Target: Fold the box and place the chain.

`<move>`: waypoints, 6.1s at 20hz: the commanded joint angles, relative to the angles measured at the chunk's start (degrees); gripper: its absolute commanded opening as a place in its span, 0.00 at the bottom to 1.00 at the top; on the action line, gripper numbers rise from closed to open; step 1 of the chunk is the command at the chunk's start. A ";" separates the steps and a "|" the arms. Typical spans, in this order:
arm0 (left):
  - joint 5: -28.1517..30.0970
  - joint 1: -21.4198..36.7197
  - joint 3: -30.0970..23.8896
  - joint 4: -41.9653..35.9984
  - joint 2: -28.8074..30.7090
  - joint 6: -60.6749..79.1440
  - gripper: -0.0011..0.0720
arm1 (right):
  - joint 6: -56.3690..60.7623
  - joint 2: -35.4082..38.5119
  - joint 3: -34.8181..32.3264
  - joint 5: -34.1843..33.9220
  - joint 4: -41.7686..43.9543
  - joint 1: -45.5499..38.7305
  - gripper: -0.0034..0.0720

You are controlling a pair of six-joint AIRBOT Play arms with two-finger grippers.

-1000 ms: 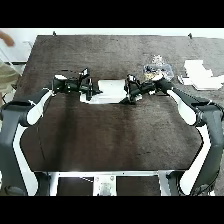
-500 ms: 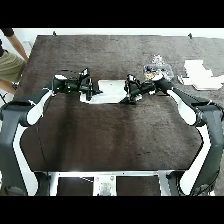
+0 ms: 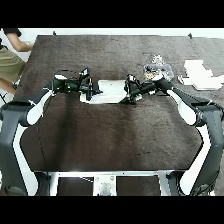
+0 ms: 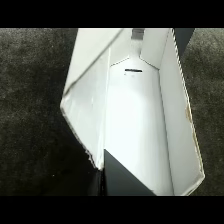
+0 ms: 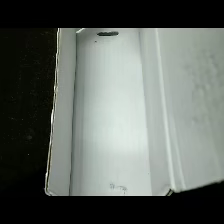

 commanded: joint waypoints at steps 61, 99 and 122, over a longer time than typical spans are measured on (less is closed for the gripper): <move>15.32 -6.47 1.68 14.78 6.27 -14.45 0.04 | 0.02 -0.04 0.02 0.00 0.02 -0.02 0.82; 1.44 -5.29 2.38 35.95 9.99 -25.81 0.94 | 0.04 -0.04 0.02 0.00 0.02 -0.02 0.82; 1.53 -6.82 2.38 26.93 8.57 -19.23 0.41 | 0.02 -0.04 0.02 0.00 0.02 -0.02 0.82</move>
